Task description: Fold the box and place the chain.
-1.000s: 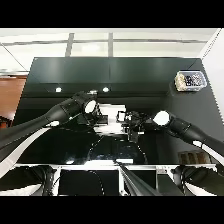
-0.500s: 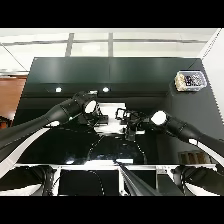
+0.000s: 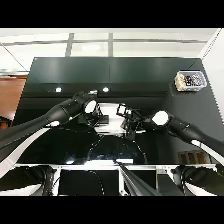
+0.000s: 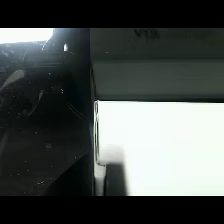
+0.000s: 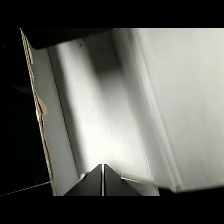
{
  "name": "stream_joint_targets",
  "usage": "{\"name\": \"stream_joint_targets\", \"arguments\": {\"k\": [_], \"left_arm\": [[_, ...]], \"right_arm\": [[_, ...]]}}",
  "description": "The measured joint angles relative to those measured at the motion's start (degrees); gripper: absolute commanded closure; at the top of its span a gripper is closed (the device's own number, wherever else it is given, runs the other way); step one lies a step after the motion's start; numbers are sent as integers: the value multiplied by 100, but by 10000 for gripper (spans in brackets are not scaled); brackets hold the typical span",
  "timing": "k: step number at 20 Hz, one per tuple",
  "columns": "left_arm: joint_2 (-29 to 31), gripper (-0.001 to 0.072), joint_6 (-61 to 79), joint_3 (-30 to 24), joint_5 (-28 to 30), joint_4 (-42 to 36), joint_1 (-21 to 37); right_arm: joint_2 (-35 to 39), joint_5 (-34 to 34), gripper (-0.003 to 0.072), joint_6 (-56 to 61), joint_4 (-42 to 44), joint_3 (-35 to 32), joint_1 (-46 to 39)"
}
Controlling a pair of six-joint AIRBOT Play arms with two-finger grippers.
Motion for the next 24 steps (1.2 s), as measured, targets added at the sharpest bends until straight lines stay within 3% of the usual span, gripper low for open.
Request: {"name": "stream_joint_targets", "arguments": {"k": [3,6,8,10,13,17,22,23,24], "left_arm": [[0,684,-4,0,-28,2,0],[2,684,-2,0,-76,24,0],[2,684,2,0,-94,31,0],[2,684,11,0,-109,39,0],[2,683,9,0,-166,42,0],[2,684,7,0,-177,39,0],[2,684,0,0,-177,22,0],[2,683,0,0,-177,20,0],[2,684,0,0,-177,22,0]], "right_arm": [[708,723,668,1742,-1067,140,-605],[1355,1423,668,3932,-2142,87,-1720],[1561,1563,669,5134,-2341,-212,-2487],[1574,1556,669,5779,-1932,-588,-3034],[1145,1537,668,5709,-774,-953,-3259],[299,1523,668,4839,531,-1097,-2771],[-199,1663,668,3832,1357,-844,-2227],[-232,1733,630,3716,1434,-754,-2190],[-258,1808,315,3635,1478,-667,-2168]]}}
